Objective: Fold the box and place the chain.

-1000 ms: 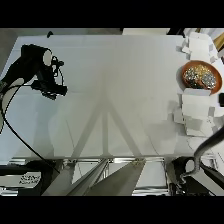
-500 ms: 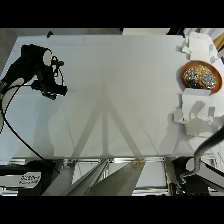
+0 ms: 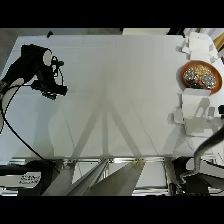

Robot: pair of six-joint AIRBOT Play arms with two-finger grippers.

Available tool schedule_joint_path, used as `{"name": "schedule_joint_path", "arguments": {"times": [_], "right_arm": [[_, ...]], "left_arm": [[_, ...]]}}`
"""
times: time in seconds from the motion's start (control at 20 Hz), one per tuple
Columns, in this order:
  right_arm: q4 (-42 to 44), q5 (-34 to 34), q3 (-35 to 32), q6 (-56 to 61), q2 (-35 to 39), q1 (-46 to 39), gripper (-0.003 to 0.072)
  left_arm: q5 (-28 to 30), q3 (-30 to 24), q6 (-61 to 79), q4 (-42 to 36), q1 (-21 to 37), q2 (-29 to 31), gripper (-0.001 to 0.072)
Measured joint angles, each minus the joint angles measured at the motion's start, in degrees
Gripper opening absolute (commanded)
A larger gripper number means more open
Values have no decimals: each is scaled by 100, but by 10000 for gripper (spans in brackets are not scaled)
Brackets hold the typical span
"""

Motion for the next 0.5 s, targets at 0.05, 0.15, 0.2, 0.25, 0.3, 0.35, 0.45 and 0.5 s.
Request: {"name": "schedule_joint_path", "arguments": {"times": [0.05,0.15,0.2,0.25,0.3,0.35,0.45,0.5], "right_arm": [[4,-4,0,59,-72,0,11],[129,48,0,83,-160,-2,11],[199,98,2,15,-170,-2,11],[297,221,4,-81,-166,-2,10],[448,321,0,-201,-127,-2,10],[678,365,-7,-391,-48,-2,10],[1440,455,-120,-885,199,9,10],[1950,455,-245,-1185,376,48,10]], "left_arm": [[-2,-2,2,-2,0,0,10],[-2,-2,2,-2,0,0,10],[-2,-2,0,0,0,0,10],[-2,-2,2,0,0,0,10],[-2,-2,0,0,0,0,10],[0,-2,2,0,0,0,10],[0,-2,0,-2,0,0,10],[-2,-2,2,0,0,0,10]]}}
